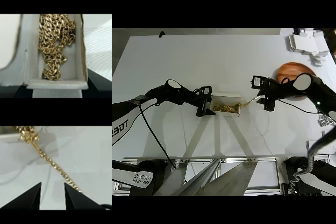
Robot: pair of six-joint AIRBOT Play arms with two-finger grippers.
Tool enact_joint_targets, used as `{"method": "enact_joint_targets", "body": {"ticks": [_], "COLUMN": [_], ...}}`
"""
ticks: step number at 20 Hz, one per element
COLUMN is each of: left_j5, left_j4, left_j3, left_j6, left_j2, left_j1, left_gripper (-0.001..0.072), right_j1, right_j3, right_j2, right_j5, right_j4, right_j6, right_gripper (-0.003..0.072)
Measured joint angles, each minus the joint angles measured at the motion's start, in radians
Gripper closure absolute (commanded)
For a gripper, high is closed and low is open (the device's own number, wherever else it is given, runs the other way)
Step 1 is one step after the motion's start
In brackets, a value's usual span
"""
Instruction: Fold the box and place the chain.
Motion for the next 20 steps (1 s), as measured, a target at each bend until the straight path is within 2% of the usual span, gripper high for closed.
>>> {"method": "enact_joint_targets", "body": {"ticks": [5,11,12,15,16,20], "left_j5": [0.0,0.0,0.0,0.0,0.0,0.0], "left_j4": [0.0,0.0,0.0,0.0,0.0,0.0], "left_j3": [0.0,0.0,0.0,0.0,0.0,0.0], "left_j6": [0.0,0.0,0.0,0.0,0.0,0.0], "left_j2": [0.0,0.0,0.0,0.0,0.0,0.0], "left_j1": [0.0,0.0,0.0,0.0,0.0,0.0], "left_gripper": [0.0392,0.0392,0.0392,0.0392,0.0392,0.0392], "right_j1": [-0.022,-0.04,-0.043,-0.045,-0.046,-0.047], "right_j3": [-0.013,0.012,0.019,0.033,0.035,0.039], "right_j2": [-0.136,-0.238,-0.254,-0.298,-0.308,-0.321], "right_j5": [-0.052,-0.101,-0.104,-0.107,-0.111,-0.101], "right_j4": [0.08,0.129,0.132,0.142,0.147,0.146], "right_j6": [-0.193,-0.269,-0.27,-0.273,-0.273,-0.238], "right_gripper": [0.0364,0.0371,0.0401,0.0621,0.0672,0.0674]}}
